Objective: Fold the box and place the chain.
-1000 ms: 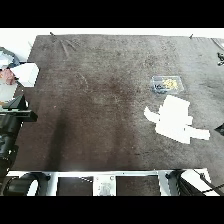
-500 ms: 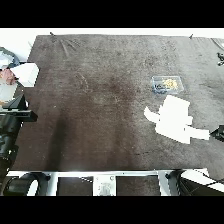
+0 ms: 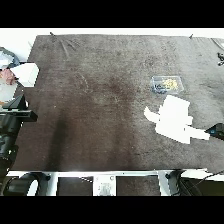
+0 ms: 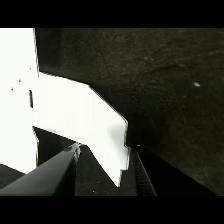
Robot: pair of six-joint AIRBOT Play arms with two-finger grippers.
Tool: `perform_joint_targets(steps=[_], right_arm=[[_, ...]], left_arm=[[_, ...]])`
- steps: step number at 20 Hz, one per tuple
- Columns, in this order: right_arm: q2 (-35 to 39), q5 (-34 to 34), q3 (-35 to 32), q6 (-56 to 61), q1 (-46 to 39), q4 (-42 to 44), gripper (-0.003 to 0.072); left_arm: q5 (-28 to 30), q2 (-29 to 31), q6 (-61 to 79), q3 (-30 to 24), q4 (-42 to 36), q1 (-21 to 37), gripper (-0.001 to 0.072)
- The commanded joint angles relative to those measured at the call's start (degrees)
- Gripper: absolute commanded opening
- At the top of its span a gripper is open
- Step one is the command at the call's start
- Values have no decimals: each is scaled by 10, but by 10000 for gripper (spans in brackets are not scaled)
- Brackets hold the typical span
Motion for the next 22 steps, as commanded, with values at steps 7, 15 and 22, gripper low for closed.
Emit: perform_joint_targets(steps=[7,15,22], right_arm=[[-90,50,5,-64,0,109,324],[-108,58,-32,-123,1,156,15],[-68,128,-48,-130,2,295,-22]], left_arm=[[1,0,0,0,0,0,11],[0,0,0,0,0,0,11],[0,0,0,0,0,0,11]])
